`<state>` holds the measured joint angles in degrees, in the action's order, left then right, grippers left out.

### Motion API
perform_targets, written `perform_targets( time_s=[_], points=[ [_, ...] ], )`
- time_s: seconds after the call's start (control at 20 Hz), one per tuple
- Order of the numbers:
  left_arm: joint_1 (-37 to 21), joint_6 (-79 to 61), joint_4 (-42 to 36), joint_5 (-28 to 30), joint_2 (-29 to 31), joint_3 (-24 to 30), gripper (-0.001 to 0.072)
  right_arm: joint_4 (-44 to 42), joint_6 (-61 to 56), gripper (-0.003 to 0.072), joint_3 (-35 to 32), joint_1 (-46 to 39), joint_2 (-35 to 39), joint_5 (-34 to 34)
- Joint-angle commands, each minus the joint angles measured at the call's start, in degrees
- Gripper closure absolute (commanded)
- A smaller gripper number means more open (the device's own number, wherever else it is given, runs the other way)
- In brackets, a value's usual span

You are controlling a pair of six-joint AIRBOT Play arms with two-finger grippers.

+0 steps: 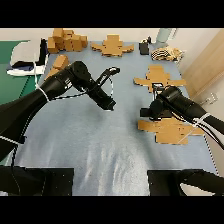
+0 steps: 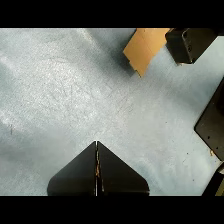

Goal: Fold the box.

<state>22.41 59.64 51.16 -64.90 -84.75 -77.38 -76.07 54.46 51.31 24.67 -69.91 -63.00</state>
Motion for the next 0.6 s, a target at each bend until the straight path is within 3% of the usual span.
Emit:
perform_targets(
  time_s=[0.0, 0.45, 0.55],
  points=[
    [0.0, 0.0, 0.0, 0.0, 0.0, 0.0, 0.0697, 0.0, 0.0, 0.0682, 0.0, 0.0, 0.0, 0.0],
    [0.0, 0.0, 0.0, 0.0, 0.0, 0.0, 0.0697, -3.3, 1.5, 0.0682, 0.2, 0.0, 0.0, 1.7],
    [0.0, 0.0, 0.0, 0.0, 0.0, 0.0, 0.0697, -0.5, 7.6, 0.0666, 3.3, -1.2, 0.0, -3.4]
  ],
)
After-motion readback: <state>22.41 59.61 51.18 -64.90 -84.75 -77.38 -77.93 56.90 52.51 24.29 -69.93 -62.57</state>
